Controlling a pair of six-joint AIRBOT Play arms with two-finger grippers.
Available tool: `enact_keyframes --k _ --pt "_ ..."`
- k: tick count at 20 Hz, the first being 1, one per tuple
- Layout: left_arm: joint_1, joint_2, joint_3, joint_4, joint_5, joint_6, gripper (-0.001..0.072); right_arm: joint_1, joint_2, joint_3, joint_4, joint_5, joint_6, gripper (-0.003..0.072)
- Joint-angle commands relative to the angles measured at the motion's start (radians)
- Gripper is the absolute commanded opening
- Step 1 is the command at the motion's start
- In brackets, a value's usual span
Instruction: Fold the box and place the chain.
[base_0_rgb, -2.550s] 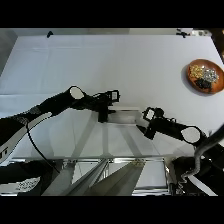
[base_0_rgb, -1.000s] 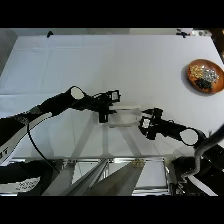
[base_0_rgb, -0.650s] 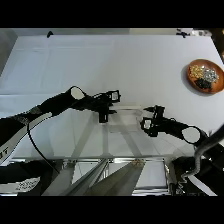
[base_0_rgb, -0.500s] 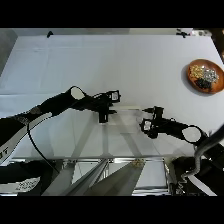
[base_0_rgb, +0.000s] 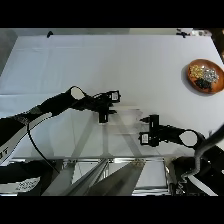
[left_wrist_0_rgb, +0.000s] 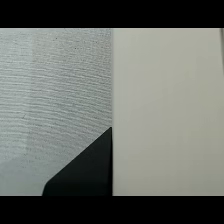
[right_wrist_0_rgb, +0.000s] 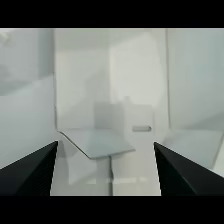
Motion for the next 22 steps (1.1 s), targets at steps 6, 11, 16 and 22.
enact_keyframes --k 6,11,16,22 --pt "0.000 0.000 0.000 0.000 0.000 0.000 0.0014 0.053 0.000 -0.009 0.172 -0.093 -0.001 0.0657" --pt "0.000 0.000 0.000 0.000 0.001 0.000 0.0014 0.008 0.000 0.009 0.255 -0.118 -0.005 0.0655" --pt "0.000 0.000 0.000 0.000 0.000 0.000 0.0014 -0.051 -0.003 0.027 0.316 -0.117 -0.107 0.0655" --pt "0.000 0.000 0.000 0.000 0.000 0.000 0.0014 -0.051 -0.098 0.071 0.362 -0.096 -0.109 0.0652"
